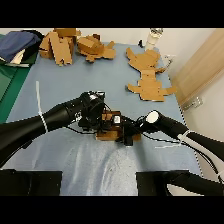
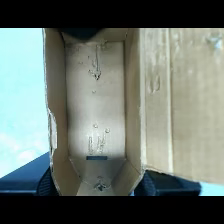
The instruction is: Fold the box.
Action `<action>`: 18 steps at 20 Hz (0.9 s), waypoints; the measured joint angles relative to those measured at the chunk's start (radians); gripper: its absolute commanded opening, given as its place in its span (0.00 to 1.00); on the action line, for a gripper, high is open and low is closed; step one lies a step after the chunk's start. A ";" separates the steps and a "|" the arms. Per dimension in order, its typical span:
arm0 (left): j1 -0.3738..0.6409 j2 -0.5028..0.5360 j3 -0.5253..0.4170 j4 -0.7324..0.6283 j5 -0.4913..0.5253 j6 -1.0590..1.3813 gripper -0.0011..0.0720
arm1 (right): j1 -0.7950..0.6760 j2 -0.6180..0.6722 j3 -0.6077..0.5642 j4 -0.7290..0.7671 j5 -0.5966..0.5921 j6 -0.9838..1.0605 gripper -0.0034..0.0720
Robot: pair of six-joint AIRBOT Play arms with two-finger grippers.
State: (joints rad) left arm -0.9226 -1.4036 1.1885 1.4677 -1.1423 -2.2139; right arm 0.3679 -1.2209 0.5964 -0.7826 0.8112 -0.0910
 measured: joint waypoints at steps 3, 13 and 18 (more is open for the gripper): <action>0.008 0.019 0.000 -0.003 -0.038 0.015 0.65 | 0.000 0.000 0.000 -0.002 0.000 0.000 0.76; 0.031 0.208 -0.058 0.220 -0.390 0.083 0.03 | 0.000 0.000 0.000 -0.003 0.000 0.000 0.76; 0.171 0.505 -0.320 0.187 -0.297 0.442 0.03 | 0.000 0.000 0.000 -0.003 0.000 0.000 0.76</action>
